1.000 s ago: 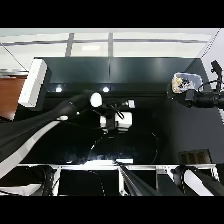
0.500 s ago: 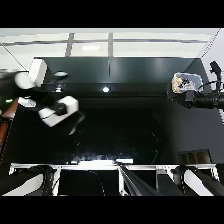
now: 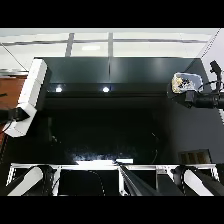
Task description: Fold the box and place the chain.
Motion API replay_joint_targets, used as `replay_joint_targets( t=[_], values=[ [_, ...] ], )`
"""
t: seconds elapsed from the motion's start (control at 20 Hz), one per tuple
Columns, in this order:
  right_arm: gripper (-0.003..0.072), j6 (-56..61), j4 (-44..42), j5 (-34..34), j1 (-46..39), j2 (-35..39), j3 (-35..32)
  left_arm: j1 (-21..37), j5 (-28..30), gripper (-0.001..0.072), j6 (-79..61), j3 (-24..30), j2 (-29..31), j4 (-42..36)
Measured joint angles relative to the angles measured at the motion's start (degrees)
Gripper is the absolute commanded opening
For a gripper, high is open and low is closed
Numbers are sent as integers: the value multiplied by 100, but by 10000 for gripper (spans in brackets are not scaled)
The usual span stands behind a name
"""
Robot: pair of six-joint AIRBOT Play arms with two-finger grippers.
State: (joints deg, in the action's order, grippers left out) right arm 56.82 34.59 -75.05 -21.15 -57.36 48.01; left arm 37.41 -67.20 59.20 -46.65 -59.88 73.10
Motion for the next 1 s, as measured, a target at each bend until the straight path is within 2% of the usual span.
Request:
replay_joint_targets(
  t=[0.15, 0.35, 0.45, 0.8, 0.85, 0.9, 0.95, 1.0],
  values=[
    [24, -4, 0, 44, 0, 0, 0, 350, 328, 53, -323, 31, -17, -94],
    [23, -24, 0, 105, 0, 0, 0, 505, 658, 56, -977, 46, -291, -466],
    [23, -28, 0, 181, 0, 0, 0, 490, 761, 91, -1320, 50, -496, -634],
    [23, -46, 0, 378, 22, 0, 0, 146, 1628, 106, -1744, 50, -1071, -833],
    [23, -48, 0, 389, 26, 0, 0, 103, 1735, 257, -1753, 50, -1119, -839],
    [23, -48, 0, 400, 26, 0, 0, 68, 1853, 535, -1784, 50, -1156, -839],
    [23, -48, 0, 407, 26, 0, 0, 42, 1971, 718, -1786, 44, -1178, -839],
    [23, -50, 0, 411, 26, 0, 0, 26, 2107, 714, -1759, 17, -1193, -848]
  ],
)
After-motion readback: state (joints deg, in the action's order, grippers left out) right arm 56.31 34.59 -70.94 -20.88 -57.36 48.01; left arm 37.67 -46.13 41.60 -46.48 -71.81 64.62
